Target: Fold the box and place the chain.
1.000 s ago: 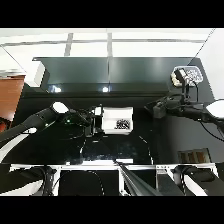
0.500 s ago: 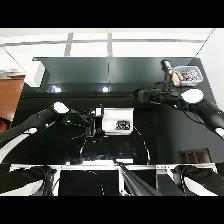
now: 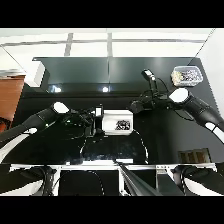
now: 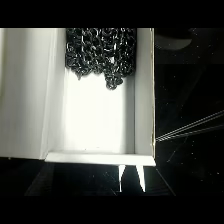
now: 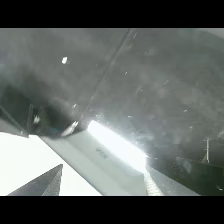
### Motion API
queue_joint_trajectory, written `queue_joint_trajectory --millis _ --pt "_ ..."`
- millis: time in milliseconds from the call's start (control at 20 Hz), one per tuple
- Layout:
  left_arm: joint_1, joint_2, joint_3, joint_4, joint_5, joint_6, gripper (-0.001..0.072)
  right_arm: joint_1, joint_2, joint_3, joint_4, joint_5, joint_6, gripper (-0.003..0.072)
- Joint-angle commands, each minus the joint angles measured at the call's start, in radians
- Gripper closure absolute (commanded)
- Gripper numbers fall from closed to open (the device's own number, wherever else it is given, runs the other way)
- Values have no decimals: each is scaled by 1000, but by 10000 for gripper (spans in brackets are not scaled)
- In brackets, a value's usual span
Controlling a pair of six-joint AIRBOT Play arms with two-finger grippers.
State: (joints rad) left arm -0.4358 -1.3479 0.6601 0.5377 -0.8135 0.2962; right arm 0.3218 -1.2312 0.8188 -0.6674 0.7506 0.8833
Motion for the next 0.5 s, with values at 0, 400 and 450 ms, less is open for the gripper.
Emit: queue_joint_trajectory --millis 0,400,450 --pt "0 -1 1 0 1 0 324 34 -3 2 -26 16 -71 98" --pt "0 -1 1 0 2 0 323 69 -2 20 -25 125 -312 100" --pt "0 -1 1 0 2 0 323 69 -1 26 -26 149 -349 100"
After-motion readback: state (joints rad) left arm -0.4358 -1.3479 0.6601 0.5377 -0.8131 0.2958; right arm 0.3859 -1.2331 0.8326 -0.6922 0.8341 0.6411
